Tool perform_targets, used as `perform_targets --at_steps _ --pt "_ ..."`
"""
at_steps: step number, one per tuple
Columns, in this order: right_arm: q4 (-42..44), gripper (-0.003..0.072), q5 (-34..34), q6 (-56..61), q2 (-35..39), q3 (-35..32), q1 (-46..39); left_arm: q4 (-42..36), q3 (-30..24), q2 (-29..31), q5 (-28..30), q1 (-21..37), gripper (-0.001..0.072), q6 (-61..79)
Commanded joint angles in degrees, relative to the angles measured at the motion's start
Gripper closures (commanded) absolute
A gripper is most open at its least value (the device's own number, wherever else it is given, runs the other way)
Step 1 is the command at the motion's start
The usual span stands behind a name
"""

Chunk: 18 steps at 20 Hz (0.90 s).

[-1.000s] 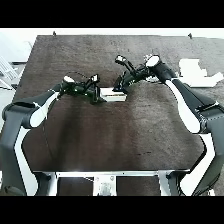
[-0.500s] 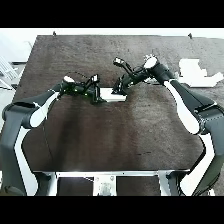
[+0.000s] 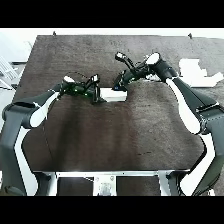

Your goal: Fold the box and place the chain.

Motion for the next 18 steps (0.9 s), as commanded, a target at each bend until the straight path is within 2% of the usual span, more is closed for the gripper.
perform_targets --at_steps 1,3,5,18 --pt "-2.1 0.0212 1.2 0.3 -0.1 0.5 0.0 0.0 0.0 0.0 0.0 0.0 0.0239 0.0" --pt "-2.9 0.0211 1.2 0.3 -0.4 0.5 0.0 0.0 0.0 0.0 0.0 0.0 0.0239 0.0" --pt "-3.1 0.0169 1.3 0.3 -0.5 0.5 0.0 0.0 0.0 0.0 0.0 0.0 0.0239 0.0" --pt "-2.9 0.0170 -1.7 0.5 -1.6 0.4 0.5 0.0 0.0 0.0 0.0 0.0 0.0238 0.0"
